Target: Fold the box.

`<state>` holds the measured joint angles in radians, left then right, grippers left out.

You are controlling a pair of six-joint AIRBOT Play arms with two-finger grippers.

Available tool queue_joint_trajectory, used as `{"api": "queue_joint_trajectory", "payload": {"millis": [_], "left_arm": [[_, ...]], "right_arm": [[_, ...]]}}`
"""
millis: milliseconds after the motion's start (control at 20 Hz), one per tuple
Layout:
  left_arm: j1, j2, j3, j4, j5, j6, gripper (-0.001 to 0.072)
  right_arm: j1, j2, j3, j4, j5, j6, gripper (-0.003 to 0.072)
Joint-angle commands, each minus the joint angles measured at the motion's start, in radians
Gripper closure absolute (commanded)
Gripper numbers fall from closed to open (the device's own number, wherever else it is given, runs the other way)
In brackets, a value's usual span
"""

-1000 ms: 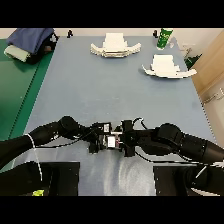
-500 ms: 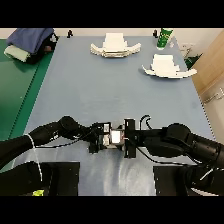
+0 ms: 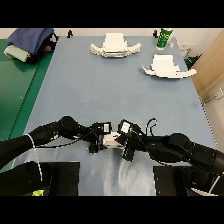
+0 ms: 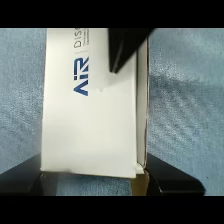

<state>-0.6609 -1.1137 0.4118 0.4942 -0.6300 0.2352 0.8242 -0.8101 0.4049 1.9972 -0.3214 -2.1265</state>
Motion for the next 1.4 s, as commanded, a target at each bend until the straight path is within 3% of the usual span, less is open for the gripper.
{"api": "queue_joint_trajectory", "payload": {"millis": [0, 700, 1100, 1250, 1350], "left_arm": [[0.0, 0.0, 0.0, 0.0, 0.0, 0.0, 0.019], [0.0, 0.0, 0.0, 0.0, 0.0, 0.0, 0.019], [0.0, 0.0, 0.0, 0.0, 0.0, 0.0, 0.0189], [0.0, 0.0, 0.0, 0.0, 0.0, 0.0, 0.019], [0.0, 0.0, 0.0, 0.0, 0.0, 0.0, 0.019]], "right_arm": [[0.028, 0.001, -0.089, 0.086, 0.13, 0.029, 0.0682], [0.044, -0.064, -0.126, 0.087, 0.158, 0.062, 0.0681], [0.04, 0.089, -0.099, 0.062, 0.244, 0.061, 0.0681], [0.023, 0.102, -0.076, 0.03, 0.219, 0.061, 0.0681], [-0.015, 0.098, -0.038, 0.022, 0.118, 0.062, 0.0681]]}}
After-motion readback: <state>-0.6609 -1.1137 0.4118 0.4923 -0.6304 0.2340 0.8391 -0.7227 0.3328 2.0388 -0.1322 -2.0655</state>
